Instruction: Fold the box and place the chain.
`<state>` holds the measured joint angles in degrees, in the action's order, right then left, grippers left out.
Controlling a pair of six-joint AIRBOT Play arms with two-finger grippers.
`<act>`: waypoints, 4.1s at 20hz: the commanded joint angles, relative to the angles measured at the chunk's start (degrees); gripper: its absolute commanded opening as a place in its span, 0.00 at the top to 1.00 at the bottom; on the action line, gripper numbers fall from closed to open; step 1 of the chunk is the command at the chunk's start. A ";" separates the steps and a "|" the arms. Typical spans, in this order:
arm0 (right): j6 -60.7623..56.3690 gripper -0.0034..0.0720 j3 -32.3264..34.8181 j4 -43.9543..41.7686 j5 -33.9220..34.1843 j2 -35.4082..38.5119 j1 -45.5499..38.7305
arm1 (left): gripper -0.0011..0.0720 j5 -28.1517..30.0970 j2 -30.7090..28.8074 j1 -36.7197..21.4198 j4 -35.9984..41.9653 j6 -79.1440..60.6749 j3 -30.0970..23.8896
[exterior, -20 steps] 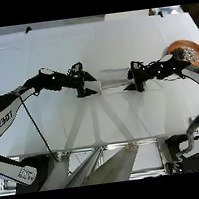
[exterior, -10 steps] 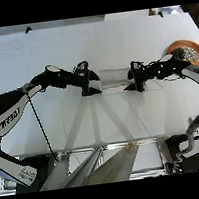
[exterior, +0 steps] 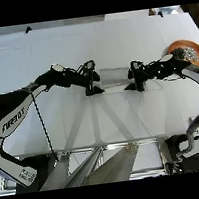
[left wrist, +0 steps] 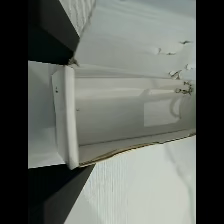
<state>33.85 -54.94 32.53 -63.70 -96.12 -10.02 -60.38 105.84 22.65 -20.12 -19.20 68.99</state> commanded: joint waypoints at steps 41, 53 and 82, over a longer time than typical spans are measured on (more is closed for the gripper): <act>0.07 0.42 0.00 0.02 -0.17 -0.02 0.02 | 0.77 5.55 0.15 2.91 -5.88 5.64 1.03; -5.31 0.04 0.00 0.63 -0.17 1.36 0.00 | 0.77 5.53 0.15 2.91 -5.88 5.64 1.03; -49.03 0.95 0.00 7.02 -2.25 28.76 7.08 | 0.77 5.55 0.15 2.91 -5.88 5.64 1.03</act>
<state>-9.91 -54.87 45.21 -69.45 -64.93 -4.99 -54.85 105.97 25.56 -25.98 -13.54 70.00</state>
